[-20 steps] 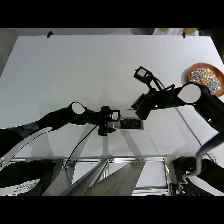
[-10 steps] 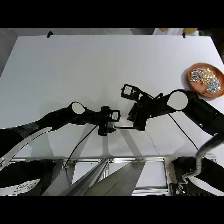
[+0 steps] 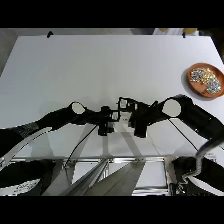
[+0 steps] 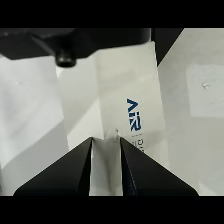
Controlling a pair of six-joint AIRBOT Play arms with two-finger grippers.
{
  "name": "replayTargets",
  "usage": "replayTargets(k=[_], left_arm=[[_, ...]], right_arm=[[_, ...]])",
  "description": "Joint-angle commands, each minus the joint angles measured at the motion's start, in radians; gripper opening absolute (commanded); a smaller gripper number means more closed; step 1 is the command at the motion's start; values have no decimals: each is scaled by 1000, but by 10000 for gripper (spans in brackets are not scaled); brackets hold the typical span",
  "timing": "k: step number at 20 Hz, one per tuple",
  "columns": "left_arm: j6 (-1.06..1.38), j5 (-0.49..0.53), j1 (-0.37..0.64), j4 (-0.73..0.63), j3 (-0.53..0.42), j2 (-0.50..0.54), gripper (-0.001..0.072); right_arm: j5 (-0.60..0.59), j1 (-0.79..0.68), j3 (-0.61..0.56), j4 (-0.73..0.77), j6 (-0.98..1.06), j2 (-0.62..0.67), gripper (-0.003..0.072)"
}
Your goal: Fold the box and place the chain.
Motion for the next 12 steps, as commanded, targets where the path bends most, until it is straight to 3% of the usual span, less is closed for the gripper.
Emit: replayTargets(k=[1,8,12], left_arm=[[0,0,0,0,0,1,206],[0,0,0,0,0,1,206],[0,0,0,0,0,1,206]], right_arm=[[-47,2,-8,-10,-5,0,199],[-72,2,-8,-25,-5,0,98],[-77,2,-8,-24,-2,0,99]])
